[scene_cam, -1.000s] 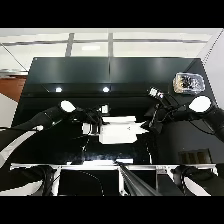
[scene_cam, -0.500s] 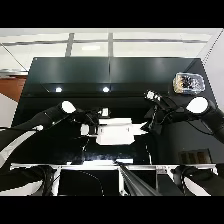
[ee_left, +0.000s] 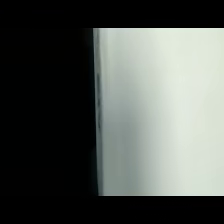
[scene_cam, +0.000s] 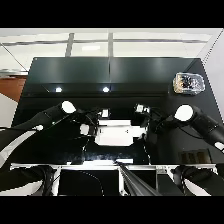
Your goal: Fold the box and place the chain.
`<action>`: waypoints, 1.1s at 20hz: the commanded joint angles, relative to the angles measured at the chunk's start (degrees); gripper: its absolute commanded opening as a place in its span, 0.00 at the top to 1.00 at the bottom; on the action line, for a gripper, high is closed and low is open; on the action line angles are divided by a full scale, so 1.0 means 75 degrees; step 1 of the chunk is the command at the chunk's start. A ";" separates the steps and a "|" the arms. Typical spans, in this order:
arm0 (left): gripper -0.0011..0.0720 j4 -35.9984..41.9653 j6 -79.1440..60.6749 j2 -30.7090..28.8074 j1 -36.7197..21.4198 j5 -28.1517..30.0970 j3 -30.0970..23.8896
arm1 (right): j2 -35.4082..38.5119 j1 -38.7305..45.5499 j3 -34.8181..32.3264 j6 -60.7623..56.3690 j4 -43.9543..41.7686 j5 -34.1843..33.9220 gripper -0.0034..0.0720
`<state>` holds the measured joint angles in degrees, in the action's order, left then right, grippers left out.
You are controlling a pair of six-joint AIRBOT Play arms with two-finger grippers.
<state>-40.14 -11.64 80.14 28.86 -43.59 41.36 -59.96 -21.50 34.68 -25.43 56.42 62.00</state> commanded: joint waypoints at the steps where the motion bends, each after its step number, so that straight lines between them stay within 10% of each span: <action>1: 0.95 -0.0044 0.0003 0.0041 0.0003 -0.0003 -0.0006 | -0.0026 -0.0452 -0.0396 0.0003 0.0012 -0.0370 0.02; 13: 0.95 -0.0038 0.0015 0.0050 0.0003 -0.0052 -0.0006 | -0.0029 -0.2078 -0.0828 -0.0009 -0.0906 -0.3302 0.02; 22: 0.95 0.0047 0.0017 0.0050 0.0003 -0.0079 -0.0006 | 0.0064 -0.2069 -0.0801 -0.0498 -0.1192 -0.2804 0.02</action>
<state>-40.25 -11.49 80.49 28.86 -43.94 41.36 -59.90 -36.93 28.56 -28.14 47.77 40.34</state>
